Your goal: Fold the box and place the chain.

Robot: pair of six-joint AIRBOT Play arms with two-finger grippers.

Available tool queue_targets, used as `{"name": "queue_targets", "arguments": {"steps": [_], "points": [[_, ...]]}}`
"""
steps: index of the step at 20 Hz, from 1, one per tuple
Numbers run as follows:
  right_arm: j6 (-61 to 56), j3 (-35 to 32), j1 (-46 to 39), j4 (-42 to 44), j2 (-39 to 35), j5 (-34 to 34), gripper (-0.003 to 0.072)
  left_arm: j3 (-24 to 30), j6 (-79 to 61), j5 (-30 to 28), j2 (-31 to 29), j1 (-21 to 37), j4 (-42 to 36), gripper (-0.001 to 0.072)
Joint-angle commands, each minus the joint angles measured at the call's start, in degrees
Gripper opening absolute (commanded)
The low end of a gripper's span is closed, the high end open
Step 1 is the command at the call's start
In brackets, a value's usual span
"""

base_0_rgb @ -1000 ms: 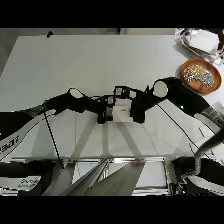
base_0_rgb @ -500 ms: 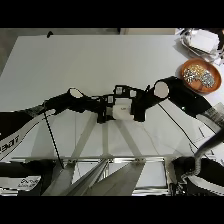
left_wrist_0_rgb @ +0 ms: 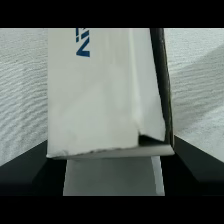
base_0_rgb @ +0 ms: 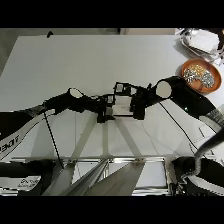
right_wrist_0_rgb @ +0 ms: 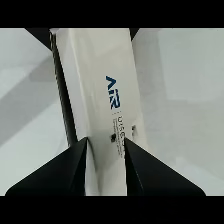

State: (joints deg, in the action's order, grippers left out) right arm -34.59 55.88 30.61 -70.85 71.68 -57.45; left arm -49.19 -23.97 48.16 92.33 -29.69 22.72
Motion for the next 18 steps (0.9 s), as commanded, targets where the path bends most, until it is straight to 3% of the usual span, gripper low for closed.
{"name": "queue_targets", "arguments": {"steps": [1, 15, 17, 18], "points": [[-0.07, -0.15, 0.04, 0.63, 0.20, 0.44, 0.0218, 0.02, -0.04, 0.07, -0.02, -0.04, 0.07, 0.0271], [-0.04, -2.84, 2.19, 1.03, 0.22, 0.39, 0.0234, 0.02, -0.04, 0.07, -0.02, -0.04, 0.07, 0.0271], [-0.07, -2.84, 2.12, 1.03, -1.07, 1.38, 0.0337, 0.02, -0.04, 0.04, -0.02, -0.04, 0.07, 0.0271], [-0.07, -2.84, 2.12, 1.07, -1.57, 1.81, 0.0351, 0.02, -0.04, 0.04, -0.02, -0.04, 0.07, 0.0271]]}}
